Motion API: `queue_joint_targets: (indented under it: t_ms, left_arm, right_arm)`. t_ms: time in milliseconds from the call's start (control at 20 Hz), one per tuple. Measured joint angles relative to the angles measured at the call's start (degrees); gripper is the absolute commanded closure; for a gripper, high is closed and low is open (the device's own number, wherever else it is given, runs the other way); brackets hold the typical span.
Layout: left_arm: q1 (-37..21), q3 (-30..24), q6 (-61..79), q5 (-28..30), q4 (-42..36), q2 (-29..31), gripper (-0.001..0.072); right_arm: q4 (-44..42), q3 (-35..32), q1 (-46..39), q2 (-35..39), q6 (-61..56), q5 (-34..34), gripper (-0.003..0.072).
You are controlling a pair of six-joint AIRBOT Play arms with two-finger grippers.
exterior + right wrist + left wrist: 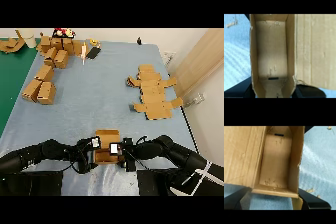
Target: Fold the box.
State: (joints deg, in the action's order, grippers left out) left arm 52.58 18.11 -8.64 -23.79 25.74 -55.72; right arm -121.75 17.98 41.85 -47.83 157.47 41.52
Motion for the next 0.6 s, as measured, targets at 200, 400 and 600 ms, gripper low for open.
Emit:
queue_joint_targets:
  t_ms: [200, 400, 600]
  left_arm:
    - [0.35, 0.44, 0.81, -0.66, -0.09, 0.0, 0.0004]
    - [1.64, 0.55, 1.49, -0.98, -0.04, -0.39, 0.0004]
    - [2.21, 0.94, 1.7, -0.31, -0.11, -2.05, 0.0219]
  right_arm:
    - [0.02, 0.0, 0.02, -0.02, 0.04, 0.13, 0.0184]
    - [0.02, 0.0, 0.02, -0.02, 0.07, 0.15, 0.0184]
    - [0.02, 0.0, 0.07, -0.02, 0.04, 0.09, 0.0184]
